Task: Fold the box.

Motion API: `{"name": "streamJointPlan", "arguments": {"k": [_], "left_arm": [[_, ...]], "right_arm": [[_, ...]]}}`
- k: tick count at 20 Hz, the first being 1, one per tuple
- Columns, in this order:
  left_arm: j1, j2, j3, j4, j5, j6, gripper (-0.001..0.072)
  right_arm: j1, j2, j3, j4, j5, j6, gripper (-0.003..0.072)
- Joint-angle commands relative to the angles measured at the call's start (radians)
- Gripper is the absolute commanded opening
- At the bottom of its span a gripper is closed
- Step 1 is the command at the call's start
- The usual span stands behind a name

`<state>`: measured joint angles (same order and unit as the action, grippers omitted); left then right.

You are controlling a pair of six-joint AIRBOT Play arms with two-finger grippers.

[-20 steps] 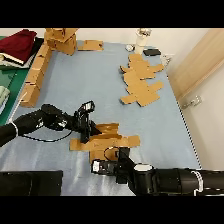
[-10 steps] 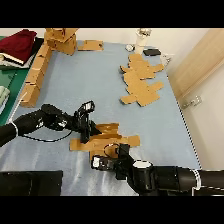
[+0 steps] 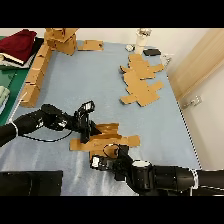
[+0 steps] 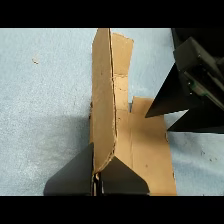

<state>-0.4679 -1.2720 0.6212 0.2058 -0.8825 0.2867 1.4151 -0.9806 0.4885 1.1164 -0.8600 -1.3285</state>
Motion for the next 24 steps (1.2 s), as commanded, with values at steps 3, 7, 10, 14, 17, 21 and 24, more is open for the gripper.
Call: {"name": "streamJointPlan", "arguments": {"k": [3,7,10,14,17,21,24], "left_arm": [[0.000,0.000,0.001,0.000,0.000,0.000,0.0011],[0.000,0.000,0.001,0.000,0.000,0.000,0.0011],[0.000,0.000,0.001,0.000,0.000,0.000,0.0011],[0.000,0.000,0.001,0.000,0.000,0.000,0.0011],[0.000,0.000,0.001,0.000,0.000,0.000,0.0011],[0.000,0.000,0.001,0.000,0.000,0.000,0.0011],[0.000,0.000,0.001,0.000,0.000,0.000,0.0011]], "right_arm": [[-0.001,-0.030,0.000,-0.038,0.014,0.000,0.0455],[-0.001,-0.027,0.024,-0.044,-0.018,0.001,0.0433],[-0.001,-0.027,0.052,-0.083,-0.039,0.001,0.0433],[-0.001,-0.027,0.075,-0.100,-0.038,0.001,0.0433],[-0.001,-0.028,0.074,-0.093,-0.043,0.001,0.0433],[-0.001,-0.028,0.074,-0.103,-0.037,0.000,0.0461],[-0.067,-0.028,0.073,-0.064,-0.038,-0.001,0.0717]]}}
